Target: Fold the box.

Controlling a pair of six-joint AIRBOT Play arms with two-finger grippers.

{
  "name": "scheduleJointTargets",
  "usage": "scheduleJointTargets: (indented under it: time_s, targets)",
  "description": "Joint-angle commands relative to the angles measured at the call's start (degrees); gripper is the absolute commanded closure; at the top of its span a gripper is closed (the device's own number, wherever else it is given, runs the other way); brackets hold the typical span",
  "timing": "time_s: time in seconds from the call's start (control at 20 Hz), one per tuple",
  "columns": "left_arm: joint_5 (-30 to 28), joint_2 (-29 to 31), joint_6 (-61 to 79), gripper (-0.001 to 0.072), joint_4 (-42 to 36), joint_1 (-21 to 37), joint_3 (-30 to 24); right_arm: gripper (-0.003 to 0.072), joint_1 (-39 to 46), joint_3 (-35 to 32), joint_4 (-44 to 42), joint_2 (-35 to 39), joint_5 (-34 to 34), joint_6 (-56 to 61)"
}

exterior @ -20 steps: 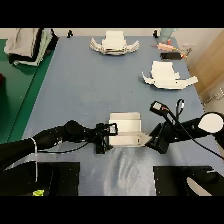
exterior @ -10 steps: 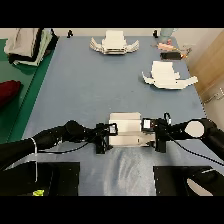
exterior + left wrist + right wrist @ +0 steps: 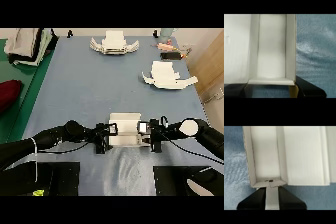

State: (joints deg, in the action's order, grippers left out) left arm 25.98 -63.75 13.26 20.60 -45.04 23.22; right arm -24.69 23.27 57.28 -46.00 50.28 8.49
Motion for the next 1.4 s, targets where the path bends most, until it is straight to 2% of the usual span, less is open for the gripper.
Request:
scheduleJointTargets:
  time_s: [0.0,0.25,0.3,0.4,0.45,0.55,0.85,1.0,1.05,1.1,1.15,1.25,1.35]
  targets:
    - [-0.02,0.04,-0.02,0.0173,0.00,0.04,0.07,0.0525,-0.11,-0.02,-3.08,-0.11,0.79,-0.61]
    - [-0.02,0.04,-0.02,0.0173,0.00,0.04,0.04,0.0525,-1.86,-0.02,-4.90,-0.98,-0.92,-1.07]
    - [-0.02,0.04,-0.02,0.0173,0.00,0.04,0.07,0.0491,-2.34,-0.02,-5.29,-1.79,-1.25,-1.07]
    - [-0.02,0.04,-0.02,0.0173,0.00,0.04,0.04,0.0113,-3.32,-0.02,-5.95,-3.02,-1.99,-1.07]
    - [-0.02,0.04,-0.02,0.0173,0.00,0.04,0.07,0.0018,-3.43,-0.02,-5.88,-3.19,-2.21,-1.09]
    - [-0.02,0.04,-0.02,0.0174,0.00,0.04,0.07,-0.0017,-3.41,-0.02,-4.46,-3.21,-2.29,-1.03]
    - [-0.02,0.04,-0.02,0.0173,0.00,0.04,0.04,-0.0015,-3.41,-0.02,-0.39,-1.64,-0.48,-0.09]
    - [-0.02,0.04,-0.02,0.0173,0.00,0.04,0.04,0.0054,-3.41,0.00,3.80,0.04,-0.15,5.64]
    - [-0.02,0.04,-0.02,0.0173,0.00,0.04,0.04,0.0107,-3.41,-0.02,4.66,0.37,-0.13,8.02]
    - [-0.02,0.04,-0.02,0.0173,0.00,0.04,0.07,0.0290,-3.41,0.00,5.68,0.55,0.00,10.93]
    - [-0.02,0.04,-0.02,0.0173,0.00,0.04,0.04,0.0421,-3.41,0.00,6.86,0.68,0.02,14.86]
    - [-0.02,0.04,-0.02,0.0173,0.00,0.04,0.04,0.0577,-3.41,0.26,9.51,1.05,0.55,24.83]
    - [-0.02,0.04,-0.02,0.0173,0.00,0.04,0.07,0.0683,-3.41,1.22,16.26,2.36,1.86,39.19]
